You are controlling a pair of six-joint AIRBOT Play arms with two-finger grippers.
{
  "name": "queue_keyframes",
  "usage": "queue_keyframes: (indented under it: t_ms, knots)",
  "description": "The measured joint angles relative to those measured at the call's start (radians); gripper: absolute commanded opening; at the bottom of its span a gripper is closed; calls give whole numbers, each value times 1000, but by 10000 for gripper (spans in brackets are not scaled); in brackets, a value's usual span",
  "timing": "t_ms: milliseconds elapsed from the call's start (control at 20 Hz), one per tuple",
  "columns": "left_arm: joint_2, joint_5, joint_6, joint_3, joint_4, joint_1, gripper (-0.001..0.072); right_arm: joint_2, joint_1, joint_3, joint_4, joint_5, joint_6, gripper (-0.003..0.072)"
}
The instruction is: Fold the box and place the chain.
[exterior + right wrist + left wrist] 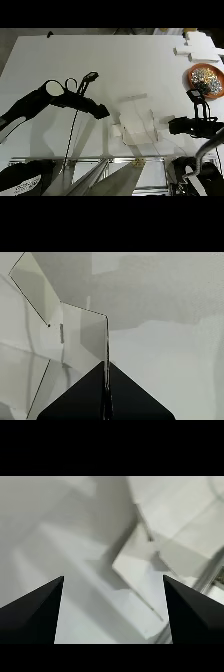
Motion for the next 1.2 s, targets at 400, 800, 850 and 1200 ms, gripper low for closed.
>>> queue_keyframes:
  t_ms: [400, 800, 850, 1200]
  knots:
    - [-298, -111, 462, 23, -441, 5, 692, 1, 0, 0, 1, 1, -7, 15]
    - [-400, -84, 546, 97, -509, -68, 690, 1, 0, 0, 2, 1, -8, 15]
    - [-408, -84, 548, 100, -509, -74, 689, 1, 0, -1, 2, 1, -8, 15]
    - [-435, -48, 584, 106, -532, -137, 469, 1, 0, 0, 2, 0, -8, 15]
